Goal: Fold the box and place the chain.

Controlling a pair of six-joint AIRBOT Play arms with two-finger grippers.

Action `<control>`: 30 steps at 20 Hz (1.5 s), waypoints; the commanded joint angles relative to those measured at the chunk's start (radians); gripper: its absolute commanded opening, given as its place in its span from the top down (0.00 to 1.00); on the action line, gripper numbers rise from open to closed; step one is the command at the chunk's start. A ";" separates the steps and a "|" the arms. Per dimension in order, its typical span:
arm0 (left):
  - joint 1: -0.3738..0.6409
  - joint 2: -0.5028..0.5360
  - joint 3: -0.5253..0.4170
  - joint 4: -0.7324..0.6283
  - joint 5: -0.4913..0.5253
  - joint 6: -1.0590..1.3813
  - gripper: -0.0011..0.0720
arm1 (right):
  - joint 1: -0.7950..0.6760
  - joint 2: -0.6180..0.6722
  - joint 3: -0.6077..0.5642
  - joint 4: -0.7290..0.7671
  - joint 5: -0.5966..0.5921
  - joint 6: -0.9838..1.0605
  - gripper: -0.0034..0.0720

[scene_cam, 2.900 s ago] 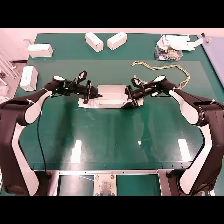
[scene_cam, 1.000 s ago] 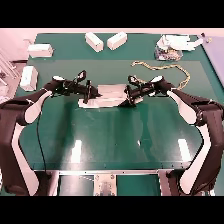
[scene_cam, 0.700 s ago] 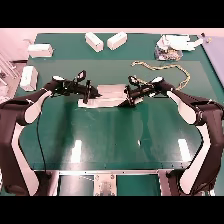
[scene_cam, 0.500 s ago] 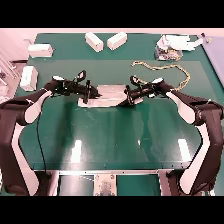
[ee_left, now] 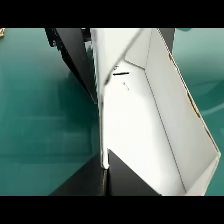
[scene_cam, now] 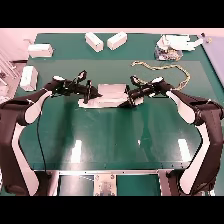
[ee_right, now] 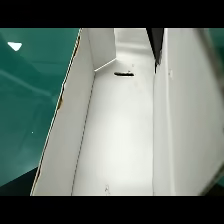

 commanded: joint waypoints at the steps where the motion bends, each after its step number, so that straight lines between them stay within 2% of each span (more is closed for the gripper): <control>1: 0.001 0.000 0.001 0.001 0.002 0.000 0.96 | -0.001 0.001 0.026 -0.077 0.009 0.006 0.00; 8: 0.001 0.000 0.001 0.001 0.002 0.000 0.96 | -0.013 0.001 0.046 -0.113 0.005 0.009 0.00; 10: 0.001 0.000 0.001 0.001 0.002 0.000 0.96 | -0.010 0.001 0.048 -0.116 0.004 0.009 0.06; 15: 0.001 0.000 0.001 0.001 0.002 0.000 0.96 | 0.002 0.001 0.048 -0.117 -0.015 0.054 0.07; 17: 0.001 0.000 0.001 0.001 0.002 0.000 0.96 | 0.004 0.001 0.048 -0.116 -0.019 0.071 0.15; 19: 0.001 0.000 0.001 0.001 0.002 0.000 0.96 | 0.004 -0.001 0.048 -0.116 -0.022 0.088 0.16; 20: 0.001 0.000 0.001 0.001 0.002 0.000 0.96 | 0.004 -0.001 0.048 -0.116 -0.022 0.089 0.25; 22: 0.001 0.000 0.001 0.001 0.002 0.000 0.96 | 0.007 0.000 0.048 -0.117 -0.021 0.096 0.30; 30: 0.001 0.000 0.001 0.001 0.002 0.000 0.96 | 0.006 -0.001 0.048 -0.116 -0.021 0.095 0.29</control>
